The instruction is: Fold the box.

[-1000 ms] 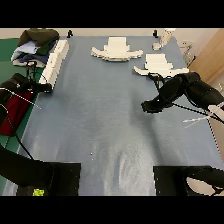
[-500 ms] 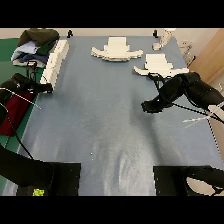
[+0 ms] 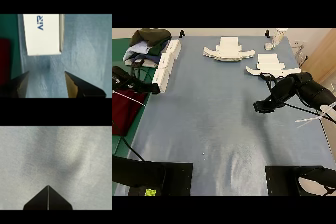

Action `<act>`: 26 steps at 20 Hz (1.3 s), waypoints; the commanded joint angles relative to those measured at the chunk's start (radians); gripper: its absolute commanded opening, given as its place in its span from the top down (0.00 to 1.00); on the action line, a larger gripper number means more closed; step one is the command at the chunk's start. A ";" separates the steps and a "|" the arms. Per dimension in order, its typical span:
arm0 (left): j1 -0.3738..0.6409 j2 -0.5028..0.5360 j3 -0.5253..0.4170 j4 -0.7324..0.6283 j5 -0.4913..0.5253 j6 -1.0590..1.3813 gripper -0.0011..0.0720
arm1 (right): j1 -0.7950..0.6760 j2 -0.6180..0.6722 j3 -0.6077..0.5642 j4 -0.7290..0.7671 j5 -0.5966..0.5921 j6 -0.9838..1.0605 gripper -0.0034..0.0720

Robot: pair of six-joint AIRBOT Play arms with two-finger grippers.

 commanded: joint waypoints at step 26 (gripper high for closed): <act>-0.946 0.296 -0.288 -0.110 -0.167 -0.401 0.97 | -0.001 -0.001 0.001 0.000 0.000 0.000 0.95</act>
